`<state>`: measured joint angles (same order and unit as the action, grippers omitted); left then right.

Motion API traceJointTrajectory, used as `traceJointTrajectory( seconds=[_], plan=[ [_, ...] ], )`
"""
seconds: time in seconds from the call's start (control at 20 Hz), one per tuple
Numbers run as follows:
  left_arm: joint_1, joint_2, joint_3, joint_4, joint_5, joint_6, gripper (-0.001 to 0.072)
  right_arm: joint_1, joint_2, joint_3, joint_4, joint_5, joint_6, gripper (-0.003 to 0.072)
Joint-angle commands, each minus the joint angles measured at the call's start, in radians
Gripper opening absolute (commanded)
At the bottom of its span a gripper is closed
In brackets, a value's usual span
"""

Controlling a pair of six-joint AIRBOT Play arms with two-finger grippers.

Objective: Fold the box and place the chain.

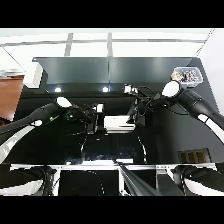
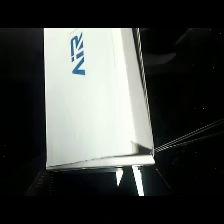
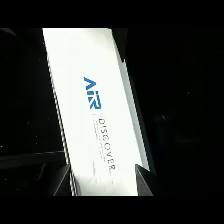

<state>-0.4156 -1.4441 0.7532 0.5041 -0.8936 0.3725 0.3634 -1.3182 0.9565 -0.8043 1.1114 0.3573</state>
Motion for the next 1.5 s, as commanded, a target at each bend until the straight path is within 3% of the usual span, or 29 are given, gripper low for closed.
traceJointTrajectory(
  seconds=[0.0,0.2,0.3,1.0,1.05,1.1,1.45],
  plan=[
    [0.000,0.000,0.000,0.000,0.000,0.000,0.0488,0.000,-0.001,0.001,-0.001,0.010,0.028,0.0407],
    [0.000,0.000,0.000,0.000,0.000,0.001,0.0488,0.000,-0.001,0.001,-0.001,0.003,0.028,0.0407],
    [0.000,0.000,0.000,0.000,0.000,0.001,0.0488,0.000,-0.001,0.001,0.000,0.003,0.028,0.0316],
    [0.000,0.000,0.000,0.000,0.000,0.001,0.0488,0.000,-0.001,-0.028,-0.001,0.007,0.028,0.0320],
    [0.000,0.000,0.000,0.000,0.000,0.000,0.0488,0.000,-0.001,-0.028,-0.001,0.007,0.028,0.0382],
    [0.000,0.000,0.000,0.000,0.000,0.001,0.0488,0.000,-0.001,-0.028,-0.005,0.006,0.028,0.0397],
    [0.000,0.000,0.000,0.000,0.000,0.000,0.0488,0.000,-0.001,-0.040,-0.019,0.002,0.027,0.0396]
  ],
)
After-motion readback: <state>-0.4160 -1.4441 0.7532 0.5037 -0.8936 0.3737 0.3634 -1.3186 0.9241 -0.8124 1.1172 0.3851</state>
